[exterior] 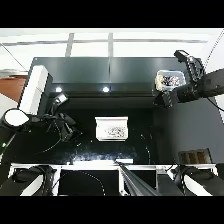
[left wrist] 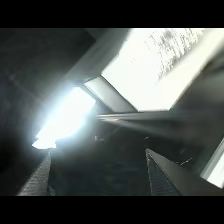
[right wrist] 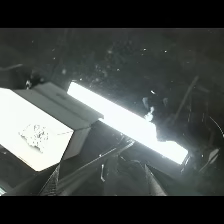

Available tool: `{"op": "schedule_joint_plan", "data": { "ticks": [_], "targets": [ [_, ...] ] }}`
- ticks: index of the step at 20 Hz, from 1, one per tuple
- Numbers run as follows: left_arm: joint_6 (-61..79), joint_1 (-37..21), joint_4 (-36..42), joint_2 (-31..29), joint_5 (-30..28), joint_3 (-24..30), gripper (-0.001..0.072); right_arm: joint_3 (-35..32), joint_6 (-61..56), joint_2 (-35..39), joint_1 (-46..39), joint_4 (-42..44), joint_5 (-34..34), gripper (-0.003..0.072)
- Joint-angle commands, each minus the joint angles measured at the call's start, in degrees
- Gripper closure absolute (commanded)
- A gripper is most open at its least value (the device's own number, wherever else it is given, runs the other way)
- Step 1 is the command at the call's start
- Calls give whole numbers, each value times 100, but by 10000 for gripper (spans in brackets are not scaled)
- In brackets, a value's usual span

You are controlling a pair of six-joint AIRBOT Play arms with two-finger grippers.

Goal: Fold the box and place the chain.

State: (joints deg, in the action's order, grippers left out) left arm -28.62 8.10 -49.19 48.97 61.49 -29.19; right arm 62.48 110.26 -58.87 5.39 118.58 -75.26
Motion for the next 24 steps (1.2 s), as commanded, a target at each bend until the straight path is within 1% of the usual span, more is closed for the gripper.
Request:
{"op": "schedule_joint_plan", "data": {
  "ticks": [1,3,5,8,10,12,15,18,24],
  "targets": [
    [1672,280,299,343,-210,63,2,-9,-234,4,0,-9,105,69],
    [1646,321,337,470,4,63,2,-13,-361,4,-2,-17,109,68],
    [1941,354,387,555,37,63,2,-13,-361,4,-2,-20,136,69],
    [3021,579,420,754,-229,66,6,-11,-363,4,0,-20,219,69],
    [3316,726,461,957,-544,63,6,-13,-363,4,0,-20,214,69],
    [3475,822,688,1191,-739,63,6,-13,-398,4,0,-20,219,69],
    [3928,951,981,1467,-739,61,6,-13,-433,4,0,-20,223,69],
    [3943,968,1596,1633,-754,61,5,-13,-487,4,0,-20,225,69],
    [4199,1003,1714,1788,-748,61,5,-13,-487,4,0,-20,232,69]
  ]
}}
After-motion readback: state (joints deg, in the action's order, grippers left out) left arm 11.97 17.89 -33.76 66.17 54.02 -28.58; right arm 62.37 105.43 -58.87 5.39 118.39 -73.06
